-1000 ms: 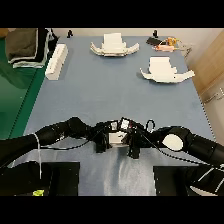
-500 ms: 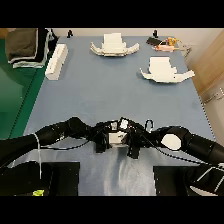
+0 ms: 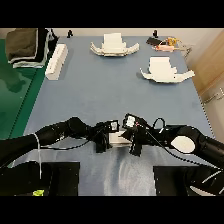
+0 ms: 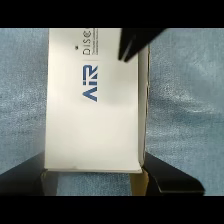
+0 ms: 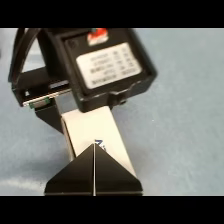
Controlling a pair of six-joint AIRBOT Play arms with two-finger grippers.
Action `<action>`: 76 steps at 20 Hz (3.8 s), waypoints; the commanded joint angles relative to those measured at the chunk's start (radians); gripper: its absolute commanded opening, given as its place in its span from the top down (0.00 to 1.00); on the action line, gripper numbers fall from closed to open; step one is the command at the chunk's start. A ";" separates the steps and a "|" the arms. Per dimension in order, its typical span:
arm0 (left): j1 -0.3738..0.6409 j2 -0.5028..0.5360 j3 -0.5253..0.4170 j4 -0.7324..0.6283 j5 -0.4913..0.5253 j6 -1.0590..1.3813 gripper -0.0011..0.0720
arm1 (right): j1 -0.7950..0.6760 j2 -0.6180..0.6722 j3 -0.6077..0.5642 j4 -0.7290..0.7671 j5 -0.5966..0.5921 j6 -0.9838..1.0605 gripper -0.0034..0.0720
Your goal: Fold the box.
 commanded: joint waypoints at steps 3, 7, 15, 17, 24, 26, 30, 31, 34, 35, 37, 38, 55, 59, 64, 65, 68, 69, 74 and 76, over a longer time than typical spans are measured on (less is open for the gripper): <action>0.000 0.000 0.000 0.001 0.000 0.001 0.34 | -0.083 0.002 0.061 -0.433 0.072 0.376 0.95; 0.000 0.000 0.000 0.001 0.000 0.001 0.34 | -0.158 -0.043 0.143 -0.664 0.166 0.423 0.95; 0.000 0.000 0.000 0.001 0.000 0.001 0.34 | -0.173 -0.379 0.336 -0.825 0.463 0.430 0.95; 0.000 0.000 0.000 0.001 0.001 0.001 0.34 | -0.173 -0.424 0.362 -0.812 0.521 0.482 0.95; 0.001 0.002 0.001 0.001 0.002 0.001 0.34 | -0.173 -0.430 0.360 -0.770 0.563 0.653 0.95; 0.003 0.018 0.002 0.002 0.004 -0.030 0.34 | -0.173 -0.430 0.360 -0.769 0.563 0.653 0.95; 0.091 0.127 0.001 0.095 0.027 -0.278 0.34 | -0.173 -0.430 0.360 -0.770 0.563 0.653 0.95; 0.136 0.163 0.001 0.165 0.027 -0.375 0.34 | -0.173 -0.430 0.360 -0.769 0.563 0.653 0.95; 0.318 0.286 0.001 0.405 0.006 -0.655 0.34 | -0.173 -0.430 0.360 -0.769 0.563 0.653 0.95; 0.392 0.322 0.001 0.481 -0.008 -0.747 0.34 | -0.173 -0.430 0.360 -0.769 0.563 0.653 0.95; 0.557 0.365 0.001 0.623 -0.034 -0.925 0.34 | -0.173 -0.430 0.360 -0.769 0.563 0.653 0.95; 0.644 0.369 0.001 0.669 -0.037 -0.988 0.34 | -0.173 -0.430 0.360 -0.770 0.563 0.653 0.95; 1.064 -0.354 0.535 0.637 0.183 -1.020 0.34 | -0.173 -0.430 0.360 -0.769 0.563 0.653 0.95; 1.009 -0.514 0.728 0.632 0.120 -1.022 0.34 | -0.173 -0.430 0.360 -0.769 0.563 0.653 0.95; 1.003 -0.645 0.909 0.573 0.074 -1.021 0.34 | -0.173 -0.430 0.360 -0.770 0.563 0.653 0.95; 1.003 -0.662 0.934 0.572 0.071 -1.021 0.34 | -0.173 -0.430 0.360 -0.770 0.563 0.653 0.95; 0.997 -0.717 1.020 0.573 -0.001 -1.021 0.34 | -0.173 -0.430 0.360 -0.769 0.563 0.653 0.95; 0.997 -0.729 1.038 0.573 -0.022 -1.021 0.34 | -0.173 -0.430 0.360 -0.770 0.563 0.652 0.95; 0.998 -0.734 1.044 0.573 -0.018 -1.021 0.34 | -0.173 -0.430 0.360 -0.769 0.563 0.652 0.95; 0.998 -0.734 1.044 0.573 -0.018 -1.021 0.34 | -0.173 -0.430 0.360 -0.769 0.563 0.653 0.95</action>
